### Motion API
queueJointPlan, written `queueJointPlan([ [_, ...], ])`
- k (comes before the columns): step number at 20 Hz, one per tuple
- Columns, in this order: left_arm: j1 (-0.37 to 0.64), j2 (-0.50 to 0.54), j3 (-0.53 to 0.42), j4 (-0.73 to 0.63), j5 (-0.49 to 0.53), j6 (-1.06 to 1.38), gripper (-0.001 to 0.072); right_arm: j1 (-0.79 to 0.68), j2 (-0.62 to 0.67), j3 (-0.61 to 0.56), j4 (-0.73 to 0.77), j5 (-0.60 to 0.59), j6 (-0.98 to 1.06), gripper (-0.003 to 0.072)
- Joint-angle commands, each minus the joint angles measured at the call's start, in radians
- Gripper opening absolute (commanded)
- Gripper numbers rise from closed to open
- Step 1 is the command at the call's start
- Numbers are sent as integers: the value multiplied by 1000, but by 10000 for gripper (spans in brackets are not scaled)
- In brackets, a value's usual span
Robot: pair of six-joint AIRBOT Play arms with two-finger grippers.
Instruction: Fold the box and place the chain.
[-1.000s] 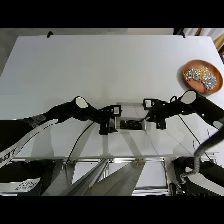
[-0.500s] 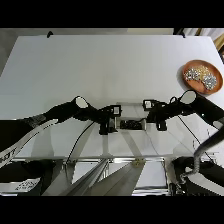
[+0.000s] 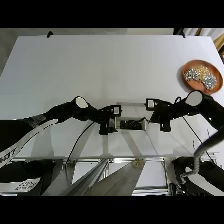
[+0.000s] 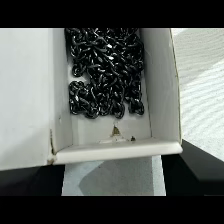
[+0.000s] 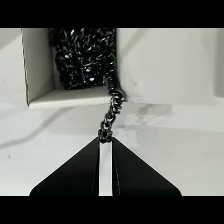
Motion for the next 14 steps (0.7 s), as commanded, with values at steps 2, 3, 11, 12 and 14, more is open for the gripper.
queueJointPlan([
  [2,0,1,0,0,0,0,334,1,196,1,145,-6,96,16],
  [3,0,0,0,0,0,0,334,1,222,1,202,-11,108,16],
  [11,0,1,0,0,0,0,334,119,105,1,298,-62,108,19],
  [12,0,1,0,0,0,0,334,131,87,1,298,-85,109,20],
  [14,0,1,0,0,0,0,334,137,70,1,295,-114,136,72],
])
